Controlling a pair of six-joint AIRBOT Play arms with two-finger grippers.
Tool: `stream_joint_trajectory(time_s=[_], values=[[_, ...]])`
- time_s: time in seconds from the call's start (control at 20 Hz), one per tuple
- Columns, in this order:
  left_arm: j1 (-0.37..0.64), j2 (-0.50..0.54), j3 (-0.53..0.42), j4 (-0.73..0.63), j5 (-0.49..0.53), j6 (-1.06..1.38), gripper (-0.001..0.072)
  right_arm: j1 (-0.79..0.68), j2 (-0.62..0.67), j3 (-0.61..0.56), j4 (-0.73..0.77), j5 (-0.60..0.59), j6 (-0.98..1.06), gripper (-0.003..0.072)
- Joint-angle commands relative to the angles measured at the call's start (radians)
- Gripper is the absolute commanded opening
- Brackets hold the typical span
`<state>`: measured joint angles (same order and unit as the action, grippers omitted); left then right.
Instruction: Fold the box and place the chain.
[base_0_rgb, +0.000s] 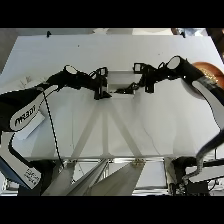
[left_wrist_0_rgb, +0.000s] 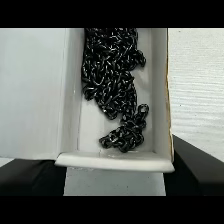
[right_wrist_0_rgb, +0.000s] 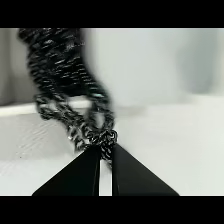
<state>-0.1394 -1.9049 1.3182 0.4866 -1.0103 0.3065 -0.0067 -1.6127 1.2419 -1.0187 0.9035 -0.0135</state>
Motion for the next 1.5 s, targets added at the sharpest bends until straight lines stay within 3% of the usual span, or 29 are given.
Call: stream_joint_trajectory(time_s=[0.0,0.3,0.55,0.75,1.1,1.15,1.25,1.3,1.45], values=[[0.001,0.001,0.0,0.0,0.0,0.0,0.0426,0.023,0.099,0.001,-0.005,0.031,0.105,0.0014],[0.001,0.001,0.0,0.0,0.0,0.0,0.0426,0.167,0.172,0.001,0.015,0.048,0.137,0.0012],[0.001,0.001,0.0,0.0,0.0,0.0,0.0426,0.333,0.159,0.001,0.014,-0.147,0.182,0.0011],[0.001,0.001,0.0,0.0,0.0,0.0,0.0426,0.373,0.09,0.001,0.005,-0.289,0.281,0.0011],[0.001,0.001,0.0,0.0,0.0,0.0,0.0426,0.366,-0.024,0.0,-0.243,-0.246,0.565,0.0013],[0.001,0.001,0.0,0.0,0.0,0.0,0.0426,0.365,-0.024,0.0,-0.241,-0.236,0.567,0.0036],[0.001,0.001,0.0,0.0,0.0,0.0,0.0426,0.365,-0.023,0.001,-0.237,-0.235,0.567,0.0258],[0.001,0.001,0.0,0.0,0.0,0.0,0.0426,0.365,-0.02,0.001,-0.233,-0.235,0.567,0.0303],[0.001,0.001,0.0,0.0,0.0,0.0,0.0426,0.365,0.011,0.001,-0.223,-0.232,0.568,0.0295]])
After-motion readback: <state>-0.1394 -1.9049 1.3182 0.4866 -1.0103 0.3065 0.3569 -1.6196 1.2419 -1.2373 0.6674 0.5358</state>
